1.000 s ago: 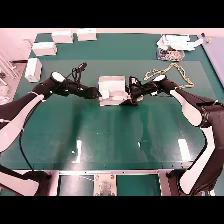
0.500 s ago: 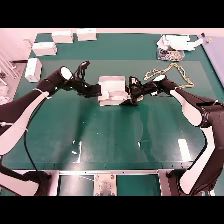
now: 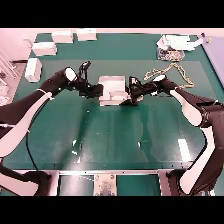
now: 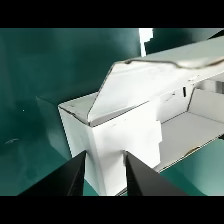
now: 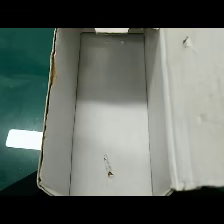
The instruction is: Fold the box and place the chain.
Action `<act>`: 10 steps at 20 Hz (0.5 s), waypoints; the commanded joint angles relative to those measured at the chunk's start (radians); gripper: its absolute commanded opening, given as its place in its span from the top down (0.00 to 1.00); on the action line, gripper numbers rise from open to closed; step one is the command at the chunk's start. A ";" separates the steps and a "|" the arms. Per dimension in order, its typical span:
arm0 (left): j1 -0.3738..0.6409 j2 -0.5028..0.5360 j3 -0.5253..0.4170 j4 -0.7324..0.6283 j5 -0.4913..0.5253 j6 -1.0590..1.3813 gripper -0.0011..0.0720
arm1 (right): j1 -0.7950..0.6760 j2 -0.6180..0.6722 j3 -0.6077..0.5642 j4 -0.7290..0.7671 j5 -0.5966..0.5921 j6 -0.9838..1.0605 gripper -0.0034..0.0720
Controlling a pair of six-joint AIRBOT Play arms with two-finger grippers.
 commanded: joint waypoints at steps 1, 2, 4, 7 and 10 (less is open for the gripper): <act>-0.025 -0.001 0.011 0.077 0.006 -0.077 0.58 | 0.000 0.000 0.000 0.000 0.000 0.000 0.19; -0.032 -0.001 0.018 0.098 0.005 -0.091 0.58 | 0.000 0.000 0.000 0.000 0.000 0.000 0.19; -0.032 -0.005 0.027 0.107 -0.005 -0.110 0.58 | 0.000 0.000 0.000 0.000 0.000 0.000 0.19; -0.033 -0.006 0.032 0.117 -0.031 -0.142 0.58 | 0.000 0.000 0.000 0.000 0.000 0.000 0.19; -0.048 -0.006 0.033 0.158 -0.030 -0.184 0.58 | 0.000 0.000 0.000 0.000 0.000 0.000 0.19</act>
